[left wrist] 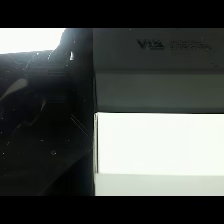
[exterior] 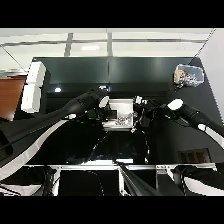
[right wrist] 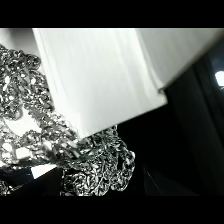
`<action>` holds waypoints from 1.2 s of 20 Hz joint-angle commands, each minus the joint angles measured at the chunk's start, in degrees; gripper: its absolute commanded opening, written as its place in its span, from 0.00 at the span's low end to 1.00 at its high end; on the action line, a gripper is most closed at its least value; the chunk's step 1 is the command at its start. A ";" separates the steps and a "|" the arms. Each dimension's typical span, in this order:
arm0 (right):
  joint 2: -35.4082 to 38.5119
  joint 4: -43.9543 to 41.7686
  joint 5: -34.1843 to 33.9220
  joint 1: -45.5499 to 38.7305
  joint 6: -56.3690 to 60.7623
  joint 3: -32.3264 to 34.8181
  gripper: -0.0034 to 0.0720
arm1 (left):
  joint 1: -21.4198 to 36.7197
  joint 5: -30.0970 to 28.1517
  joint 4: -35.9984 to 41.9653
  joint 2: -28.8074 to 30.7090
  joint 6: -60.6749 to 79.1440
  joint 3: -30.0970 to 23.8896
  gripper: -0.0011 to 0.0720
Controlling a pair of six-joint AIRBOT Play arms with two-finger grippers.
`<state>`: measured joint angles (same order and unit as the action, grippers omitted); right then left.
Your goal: Fold the box and place the chain.
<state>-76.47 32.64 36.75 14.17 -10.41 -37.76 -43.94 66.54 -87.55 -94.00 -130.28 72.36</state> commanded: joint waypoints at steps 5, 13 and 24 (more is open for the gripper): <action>-0.02 4.72 0.74 0.42 4.04 -0.04 0.16 | 0.00 -0.02 0.00 -0.04 0.00 0.00 0.06; 8.37 13.00 0.50 -0.92 20.92 -0.04 0.07 | 0.00 0.00 0.02 -0.02 0.00 0.00 0.06; 32.44 5.05 17.86 -2.38 48.43 -12.57 0.07 | 0.00 -0.04 0.02 -0.02 0.00 0.02 0.06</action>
